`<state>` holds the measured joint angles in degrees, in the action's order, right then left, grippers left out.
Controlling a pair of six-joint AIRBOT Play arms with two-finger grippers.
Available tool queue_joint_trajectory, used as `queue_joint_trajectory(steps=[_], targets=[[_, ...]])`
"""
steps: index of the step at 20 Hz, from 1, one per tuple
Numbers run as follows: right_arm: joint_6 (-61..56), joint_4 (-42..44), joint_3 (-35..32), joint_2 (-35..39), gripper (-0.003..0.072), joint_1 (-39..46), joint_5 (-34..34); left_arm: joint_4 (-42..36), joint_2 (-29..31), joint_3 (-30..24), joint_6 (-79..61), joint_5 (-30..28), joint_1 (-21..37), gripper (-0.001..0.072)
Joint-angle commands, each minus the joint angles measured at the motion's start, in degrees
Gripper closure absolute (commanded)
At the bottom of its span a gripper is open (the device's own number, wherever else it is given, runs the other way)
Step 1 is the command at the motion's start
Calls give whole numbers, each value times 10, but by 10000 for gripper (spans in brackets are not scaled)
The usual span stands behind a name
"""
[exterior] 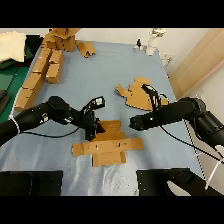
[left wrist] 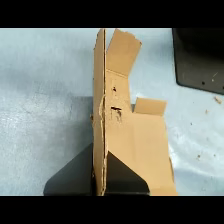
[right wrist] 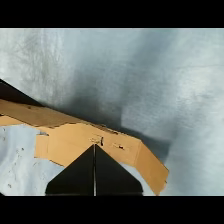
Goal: Fold the box.
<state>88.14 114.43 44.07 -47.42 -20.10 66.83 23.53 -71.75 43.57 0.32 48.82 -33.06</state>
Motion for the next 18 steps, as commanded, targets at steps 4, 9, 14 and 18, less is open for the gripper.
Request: queue_joint_trajectory(steps=[4,9,14,18], targets=[[-103,-97,1,2,685,-78,-28,-26,6,-45,-63,-42,-10,696],[-153,-103,-21,5,686,-108,23,-57,22,-51,-81,-43,-10,696],[-211,-103,-142,6,686,-156,-17,-57,42,-61,-85,-54,-16,696],[-222,-104,-176,6,686,-157,-67,-55,42,-81,-87,-105,-39,696]])
